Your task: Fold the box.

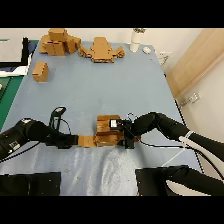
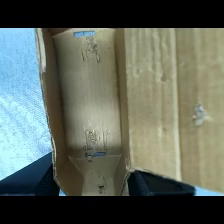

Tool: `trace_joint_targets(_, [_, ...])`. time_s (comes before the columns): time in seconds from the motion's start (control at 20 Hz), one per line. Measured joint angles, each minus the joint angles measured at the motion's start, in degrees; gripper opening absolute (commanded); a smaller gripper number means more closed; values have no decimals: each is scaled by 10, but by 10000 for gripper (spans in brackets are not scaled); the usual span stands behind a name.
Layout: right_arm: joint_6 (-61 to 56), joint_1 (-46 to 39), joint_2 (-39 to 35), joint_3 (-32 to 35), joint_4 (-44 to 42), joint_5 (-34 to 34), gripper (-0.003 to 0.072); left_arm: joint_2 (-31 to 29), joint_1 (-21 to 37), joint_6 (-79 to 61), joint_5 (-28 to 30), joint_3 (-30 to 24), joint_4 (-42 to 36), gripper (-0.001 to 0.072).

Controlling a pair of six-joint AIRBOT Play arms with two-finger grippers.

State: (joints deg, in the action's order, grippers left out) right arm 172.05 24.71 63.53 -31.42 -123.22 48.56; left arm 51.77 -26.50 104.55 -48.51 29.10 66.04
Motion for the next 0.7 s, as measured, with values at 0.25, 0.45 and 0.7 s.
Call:
trace_joint_targets(0.25, [0, 0, 0, 0, 0, 0, 522, 35, -48, 11, 69, -5, -43, 10])
trace_joint_targets(0.45, [0, 0, 0, 0, 0, 0, 521, 43, -71, 16, 96, -6, -62, 10])
trace_joint_targets(0.7, [0, 0, 0, 0, 0, 0, 522, 45, -102, -4, 141, -5, -108, 10])
